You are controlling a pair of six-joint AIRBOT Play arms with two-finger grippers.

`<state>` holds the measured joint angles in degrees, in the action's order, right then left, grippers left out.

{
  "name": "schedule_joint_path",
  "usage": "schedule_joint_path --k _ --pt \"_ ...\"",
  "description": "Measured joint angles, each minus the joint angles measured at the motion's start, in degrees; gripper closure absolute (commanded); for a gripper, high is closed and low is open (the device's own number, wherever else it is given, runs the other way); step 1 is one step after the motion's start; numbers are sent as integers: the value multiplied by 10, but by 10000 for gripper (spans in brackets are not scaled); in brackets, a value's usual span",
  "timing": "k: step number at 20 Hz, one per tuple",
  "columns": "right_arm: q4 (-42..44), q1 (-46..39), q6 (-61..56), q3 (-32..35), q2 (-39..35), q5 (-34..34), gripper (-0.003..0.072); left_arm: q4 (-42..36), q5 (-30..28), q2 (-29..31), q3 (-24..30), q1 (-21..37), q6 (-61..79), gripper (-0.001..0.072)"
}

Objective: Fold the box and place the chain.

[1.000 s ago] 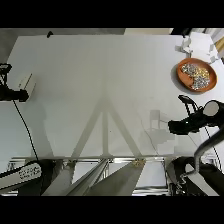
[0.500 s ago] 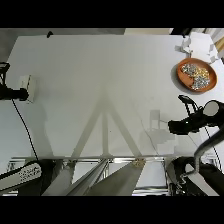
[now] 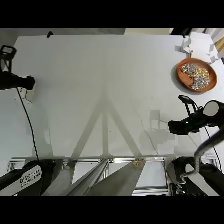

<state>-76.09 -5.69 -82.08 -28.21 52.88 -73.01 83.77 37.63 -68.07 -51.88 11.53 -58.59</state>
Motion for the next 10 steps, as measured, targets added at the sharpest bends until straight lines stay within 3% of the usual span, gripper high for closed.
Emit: schedule_joint_path --k 5,10 --pt "0 0 0 0 0 0 675 11 40 6 0 -90 5 18" --pt "0 0 0 0 0 0 675 0 70 7 0 -116 3 18"
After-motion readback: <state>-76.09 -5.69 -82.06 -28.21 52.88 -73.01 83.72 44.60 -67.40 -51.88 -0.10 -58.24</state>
